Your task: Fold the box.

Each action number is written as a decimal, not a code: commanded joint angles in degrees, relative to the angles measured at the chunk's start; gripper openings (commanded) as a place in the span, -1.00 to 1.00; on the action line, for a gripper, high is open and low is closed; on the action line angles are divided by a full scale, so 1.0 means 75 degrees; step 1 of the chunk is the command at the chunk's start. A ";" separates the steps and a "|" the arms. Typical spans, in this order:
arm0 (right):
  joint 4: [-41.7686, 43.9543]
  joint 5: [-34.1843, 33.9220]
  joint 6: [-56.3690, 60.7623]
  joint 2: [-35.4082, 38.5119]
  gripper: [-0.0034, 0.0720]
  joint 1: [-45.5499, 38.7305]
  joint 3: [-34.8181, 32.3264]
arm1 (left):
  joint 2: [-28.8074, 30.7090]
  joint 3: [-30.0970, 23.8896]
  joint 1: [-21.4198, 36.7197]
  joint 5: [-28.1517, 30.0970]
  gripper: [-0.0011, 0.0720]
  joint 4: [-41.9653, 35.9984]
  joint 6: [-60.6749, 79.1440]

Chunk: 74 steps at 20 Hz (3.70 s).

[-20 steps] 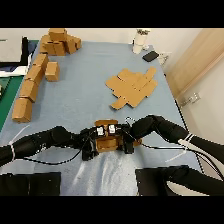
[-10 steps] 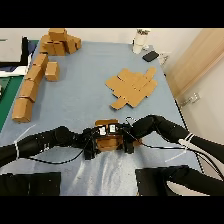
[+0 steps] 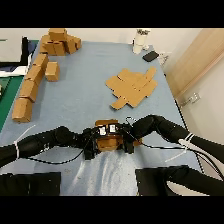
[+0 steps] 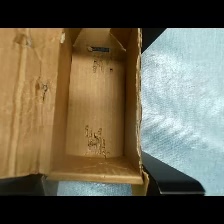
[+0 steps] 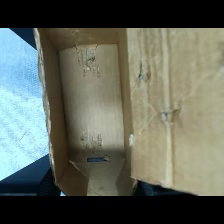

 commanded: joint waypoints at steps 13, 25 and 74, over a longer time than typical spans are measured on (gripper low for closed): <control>0.0000 0.0006 -0.0003 0.0000 0.41 0.0009 0.0006 | -0.0003 0.0009 -0.0003 0.0047 0.09 0.0003 0.0009; -0.1107 -0.0560 0.2757 0.0577 0.98 -0.0058 0.0303 | -0.0003 0.0009 -0.0003 0.0047 0.09 0.0003 0.0009; 0.0868 -0.0860 1.1313 0.1926 -0.90 0.0746 0.0326 | 0.0393 -0.0198 0.1276 -0.1343 0.09 0.0405 0.0997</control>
